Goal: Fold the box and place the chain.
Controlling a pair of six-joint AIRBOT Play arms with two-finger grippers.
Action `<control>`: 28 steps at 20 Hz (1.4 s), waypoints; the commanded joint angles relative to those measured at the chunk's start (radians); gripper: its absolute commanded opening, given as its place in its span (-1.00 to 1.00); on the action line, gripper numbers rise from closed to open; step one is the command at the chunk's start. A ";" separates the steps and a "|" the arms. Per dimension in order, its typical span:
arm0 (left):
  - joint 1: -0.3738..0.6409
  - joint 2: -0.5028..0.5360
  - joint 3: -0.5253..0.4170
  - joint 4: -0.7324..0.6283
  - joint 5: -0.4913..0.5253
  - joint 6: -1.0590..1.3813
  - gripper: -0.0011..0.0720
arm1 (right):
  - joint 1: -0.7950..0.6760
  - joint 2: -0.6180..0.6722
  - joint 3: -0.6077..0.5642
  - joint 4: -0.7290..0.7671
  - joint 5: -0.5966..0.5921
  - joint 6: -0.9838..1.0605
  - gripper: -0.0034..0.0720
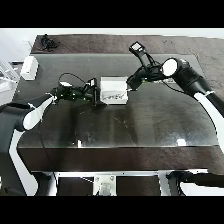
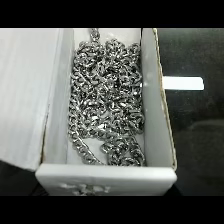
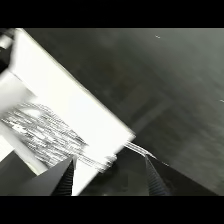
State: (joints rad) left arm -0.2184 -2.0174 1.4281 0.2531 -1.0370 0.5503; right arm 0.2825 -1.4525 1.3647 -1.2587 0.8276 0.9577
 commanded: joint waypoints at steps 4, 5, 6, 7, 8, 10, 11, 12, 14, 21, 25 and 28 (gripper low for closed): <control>0.001 0.000 0.000 0.000 0.000 0.000 -0.20 | -0.132 -0.035 -0.011 0.033 0.010 -0.395 0.25; 0.001 0.000 0.000 0.000 0.000 0.000 -0.20 | -0.149 -0.054 -0.011 0.080 0.011 -0.488 0.19; 0.001 0.000 0.000 0.000 0.000 0.000 -0.20 | -0.166 -0.079 -0.011 0.148 0.011 -0.589 0.19; 0.001 0.000 0.000 0.000 0.000 0.000 -0.20 | -0.180 -0.105 -0.011 0.211 0.012 -0.682 0.19; 0.001 0.000 0.000 0.000 0.000 0.000 -0.20 | -0.192 -0.133 -0.011 0.261 0.026 -0.779 0.19; 0.001 0.000 0.000 0.000 0.000 0.000 -0.20 | -0.206 -0.190 -0.011 0.314 0.073 -0.934 0.19; 0.001 0.000 0.000 0.000 0.000 0.000 -0.20 | -0.208 -0.219 -0.011 0.329 0.103 -0.999 0.19; 0.001 0.000 0.000 0.000 0.000 0.000 -0.20 | -0.208 -0.245 -0.011 0.336 0.130 -1.045 0.20; 0.001 0.000 0.000 0.000 0.000 0.000 -0.20 | -0.204 -0.291 -0.011 0.367 0.146 -1.126 0.28; 0.001 0.000 0.000 0.000 0.000 0.000 -0.20 | -0.203 -0.351 -0.010 0.601 0.142 -1.326 0.28; 0.001 0.000 0.000 0.000 0.000 0.000 -0.20 | -0.199 -0.351 -0.010 0.650 0.143 -1.356 0.27; 0.001 0.000 0.000 0.000 0.000 0.000 -0.20 | -0.195 -0.365 -0.010 0.650 0.151 -1.355 0.17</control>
State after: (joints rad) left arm -0.2176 -2.0174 1.4281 0.2531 -1.0378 0.5507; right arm 0.0830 -1.8069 1.3544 -0.6342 0.9684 -0.3782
